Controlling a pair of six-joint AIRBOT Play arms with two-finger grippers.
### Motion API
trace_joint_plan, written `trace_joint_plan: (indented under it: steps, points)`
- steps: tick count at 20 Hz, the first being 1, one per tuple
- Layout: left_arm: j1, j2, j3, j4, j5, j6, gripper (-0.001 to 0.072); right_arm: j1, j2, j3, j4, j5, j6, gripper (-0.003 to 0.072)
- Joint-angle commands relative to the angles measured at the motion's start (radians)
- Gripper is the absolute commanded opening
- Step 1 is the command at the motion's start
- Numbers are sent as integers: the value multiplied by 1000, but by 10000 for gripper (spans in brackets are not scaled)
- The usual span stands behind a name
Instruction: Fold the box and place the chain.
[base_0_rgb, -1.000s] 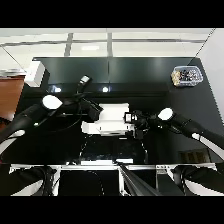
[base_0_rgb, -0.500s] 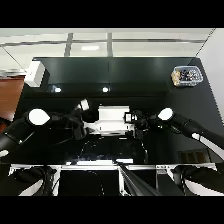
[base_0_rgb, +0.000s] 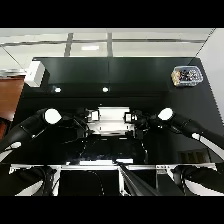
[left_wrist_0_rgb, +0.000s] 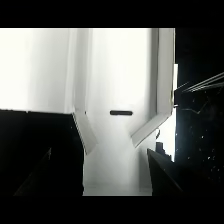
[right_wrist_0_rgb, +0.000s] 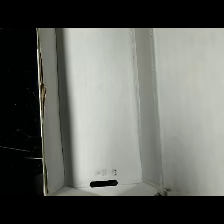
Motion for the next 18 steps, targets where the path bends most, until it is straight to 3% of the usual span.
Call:
trace_joint_plan:
  steps: [1,2,4,6,7,9,15,18]
  points:
    - [-10,-32,21,-51,-58,49,686,0,0,0,0,0,0,306]
    - [-16,-34,21,-51,-59,48,657,0,0,0,0,0,0,306]
    - [-16,-34,21,-57,-59,46,410,0,0,0,0,0,0,306]
    - [-16,-34,21,-61,-57,45,253,0,0,0,0,0,0,306]
    - [-16,-34,21,-72,-58,45,210,0,0,0,0,0,0,306]
    - [-16,-34,21,-103,-54,45,161,0,0,0,0,0,0,306]
    - [-22,-79,21,-292,-23,50,163,0,0,0,0,0,0,306]
    - [-47,-118,21,-294,-3,48,165,0,0,0,0,0,0,306]
